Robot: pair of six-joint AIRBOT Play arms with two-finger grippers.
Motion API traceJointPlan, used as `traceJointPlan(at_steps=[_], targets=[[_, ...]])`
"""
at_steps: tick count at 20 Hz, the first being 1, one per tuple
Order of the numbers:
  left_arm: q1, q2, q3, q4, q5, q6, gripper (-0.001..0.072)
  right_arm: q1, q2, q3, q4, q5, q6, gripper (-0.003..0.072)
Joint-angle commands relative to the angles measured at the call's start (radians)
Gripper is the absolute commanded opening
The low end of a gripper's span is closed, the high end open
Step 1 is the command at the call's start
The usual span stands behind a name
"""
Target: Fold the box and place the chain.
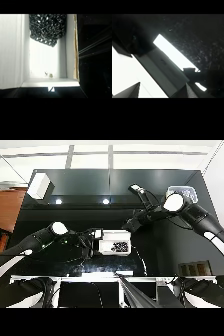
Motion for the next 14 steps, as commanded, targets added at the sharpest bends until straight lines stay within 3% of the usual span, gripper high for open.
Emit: traceJointPlan(at_steps=[1, 9, 13, 14], targets=[[-0.001, -0.001, 0.000, 0.000, 0.000, 0.000, 0.0491, 0.035, -0.008, 0.001, 0.005, 0.029, -0.121, 0.0671], [-0.001, -0.001, 0.000, 0.000, 0.000, 0.000, 0.0491, 0.051, -0.005, 0.009, 0.031, 0.274, -0.188, 0.0671], [-0.001, -0.001, 0.000, 0.000, 0.000, 0.000, 0.0491, 0.052, -0.005, 0.008, 0.026, 0.239, -0.188, 0.0670], [-0.001, -0.001, 0.000, 0.000, 0.000, 0.000, 0.0491, 0.052, -0.005, 0.008, 0.023, 0.228, -0.190, 0.0615]])
